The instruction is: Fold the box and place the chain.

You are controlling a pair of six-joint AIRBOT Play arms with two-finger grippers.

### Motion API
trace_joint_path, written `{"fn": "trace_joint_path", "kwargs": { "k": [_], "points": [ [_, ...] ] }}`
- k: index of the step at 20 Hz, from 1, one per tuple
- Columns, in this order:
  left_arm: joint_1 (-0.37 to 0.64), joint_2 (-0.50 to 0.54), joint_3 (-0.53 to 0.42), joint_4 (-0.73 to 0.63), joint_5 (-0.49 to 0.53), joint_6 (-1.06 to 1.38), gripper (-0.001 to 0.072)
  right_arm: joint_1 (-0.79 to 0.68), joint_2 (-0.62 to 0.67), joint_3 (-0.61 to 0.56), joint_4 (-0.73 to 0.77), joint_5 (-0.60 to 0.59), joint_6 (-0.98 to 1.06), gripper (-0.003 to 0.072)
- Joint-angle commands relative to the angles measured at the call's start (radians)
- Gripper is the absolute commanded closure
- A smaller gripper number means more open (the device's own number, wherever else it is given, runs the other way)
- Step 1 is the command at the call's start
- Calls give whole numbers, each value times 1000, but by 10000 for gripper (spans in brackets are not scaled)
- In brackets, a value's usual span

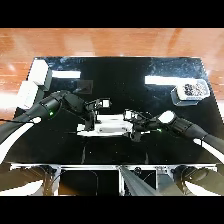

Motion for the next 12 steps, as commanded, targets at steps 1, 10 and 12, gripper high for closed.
{"fn": "trace_joint_path", "kwargs": {
  "k": [1,10,12],
  "points": [
    [-6,-1,0,-1,-9,0,691,10,-1,1,-23,-9,43,-24],
    [-20,-13,0,3,-13,-1,692,36,-3,1,-31,-24,81,-24],
    [-20,-13,0,3,-13,-1,692,36,-3,1,-79,-16,150,-24]
  ]
}}
